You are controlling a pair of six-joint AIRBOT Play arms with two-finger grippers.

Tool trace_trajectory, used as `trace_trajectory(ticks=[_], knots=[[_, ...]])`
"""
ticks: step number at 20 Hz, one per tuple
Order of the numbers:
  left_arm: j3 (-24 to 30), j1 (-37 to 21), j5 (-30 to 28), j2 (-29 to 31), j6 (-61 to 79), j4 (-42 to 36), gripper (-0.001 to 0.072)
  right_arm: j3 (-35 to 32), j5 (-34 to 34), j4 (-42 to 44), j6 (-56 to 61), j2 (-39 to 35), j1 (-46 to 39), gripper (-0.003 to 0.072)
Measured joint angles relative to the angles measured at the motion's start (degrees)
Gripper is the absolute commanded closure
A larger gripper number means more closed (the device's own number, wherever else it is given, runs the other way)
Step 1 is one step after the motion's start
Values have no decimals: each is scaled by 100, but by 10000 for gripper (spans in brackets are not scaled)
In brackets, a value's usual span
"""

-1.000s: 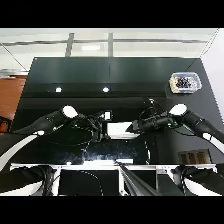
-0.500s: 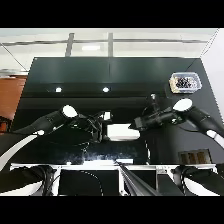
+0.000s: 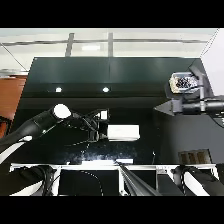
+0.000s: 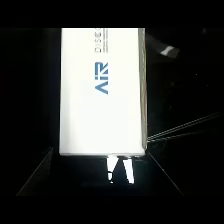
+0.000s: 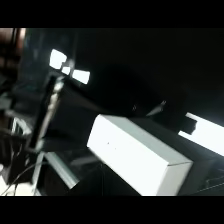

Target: Fold the box and place the chain.

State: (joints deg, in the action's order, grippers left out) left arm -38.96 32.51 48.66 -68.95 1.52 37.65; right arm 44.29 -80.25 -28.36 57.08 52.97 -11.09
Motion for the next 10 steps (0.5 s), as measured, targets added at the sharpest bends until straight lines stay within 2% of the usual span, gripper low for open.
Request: trace_trajectory(ticks=[4, 10], knots=[[-254, 389, -225, 122, -378, 136, -10, 24, 26, -214, -11, -136, -356, 674], [-1043, 881, -402, -538, -975, 210, -10, 28, 343, -752, -9, -177, -476, 674]])
